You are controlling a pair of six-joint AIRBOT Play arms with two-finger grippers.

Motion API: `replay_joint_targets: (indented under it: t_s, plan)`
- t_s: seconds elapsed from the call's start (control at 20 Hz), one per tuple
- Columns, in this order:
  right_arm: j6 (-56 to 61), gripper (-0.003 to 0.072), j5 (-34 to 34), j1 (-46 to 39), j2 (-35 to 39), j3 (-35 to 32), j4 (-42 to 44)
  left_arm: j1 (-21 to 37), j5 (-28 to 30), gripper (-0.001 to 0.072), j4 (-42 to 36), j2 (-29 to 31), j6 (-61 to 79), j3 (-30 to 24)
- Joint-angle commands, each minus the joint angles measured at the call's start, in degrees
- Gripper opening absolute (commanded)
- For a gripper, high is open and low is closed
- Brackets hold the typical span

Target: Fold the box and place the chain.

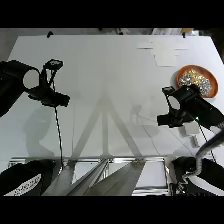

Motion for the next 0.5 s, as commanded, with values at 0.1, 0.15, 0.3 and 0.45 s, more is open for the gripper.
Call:
replay_joint_targets:
  t_s: [0.1, 0.15, 0.3, 0.45]
  plan:
    - [0.02, 0.0015, 0.0, -0.02, 0.04, -0.02, 0.0, 0.04, 0.0, 0.0011, 0.0, 0.02, 0.02, -0.02]
    - [0.02, 0.0015, 0.0, -0.02, 0.04, -0.02, 0.0, 0.07, 0.0, 0.0011, 0.0, 0.02, 0.02, -0.02]
    - [0.04, 0.0015, 0.0, -0.02, 0.04, -0.02, 0.02, 0.04, 0.0, 0.0011, 0.0, 0.02, 0.02, -0.02]
    - [-0.02, 0.0015, -1.86, -0.02, 0.04, -0.02, -1.03, 0.04, 0.02, 0.0011, 0.0, 0.02, 0.02, -0.02]
